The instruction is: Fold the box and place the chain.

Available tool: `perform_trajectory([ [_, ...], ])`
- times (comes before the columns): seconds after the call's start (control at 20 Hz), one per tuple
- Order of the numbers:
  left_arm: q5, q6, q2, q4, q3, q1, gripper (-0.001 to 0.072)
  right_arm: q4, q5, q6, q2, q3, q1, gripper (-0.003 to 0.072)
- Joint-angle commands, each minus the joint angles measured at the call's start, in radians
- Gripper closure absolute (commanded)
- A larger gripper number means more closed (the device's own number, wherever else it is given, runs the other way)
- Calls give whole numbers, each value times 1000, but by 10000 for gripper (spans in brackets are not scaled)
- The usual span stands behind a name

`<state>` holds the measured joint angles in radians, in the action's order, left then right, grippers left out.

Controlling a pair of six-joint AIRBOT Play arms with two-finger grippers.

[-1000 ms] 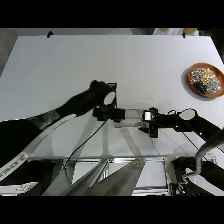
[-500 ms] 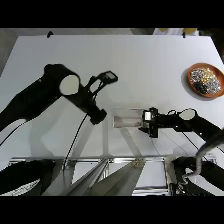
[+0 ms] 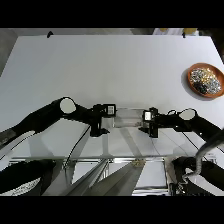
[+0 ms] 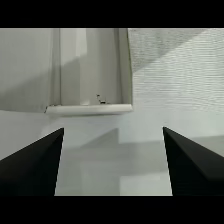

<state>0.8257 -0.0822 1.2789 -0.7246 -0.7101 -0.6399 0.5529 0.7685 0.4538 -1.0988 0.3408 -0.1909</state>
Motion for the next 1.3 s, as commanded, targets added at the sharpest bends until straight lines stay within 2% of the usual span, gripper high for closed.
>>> perform_trajectory([
  [0.0,-128,174,82,141,27,-10,16,0,0,0,0,0,0,390],
  [0.55,-151,259,122,169,27,-10,15,0,0,0,0,0,0,390],
  [1.0,-186,443,150,324,27,-37,15,0,0,0,0,0,0,390],
  [1.2,-186,441,168,328,27,-37,19,0,0,0,0,0,0,390],
  [1.25,-186,441,171,328,27,-37,40,0,0,0,0,0,0,390],
])
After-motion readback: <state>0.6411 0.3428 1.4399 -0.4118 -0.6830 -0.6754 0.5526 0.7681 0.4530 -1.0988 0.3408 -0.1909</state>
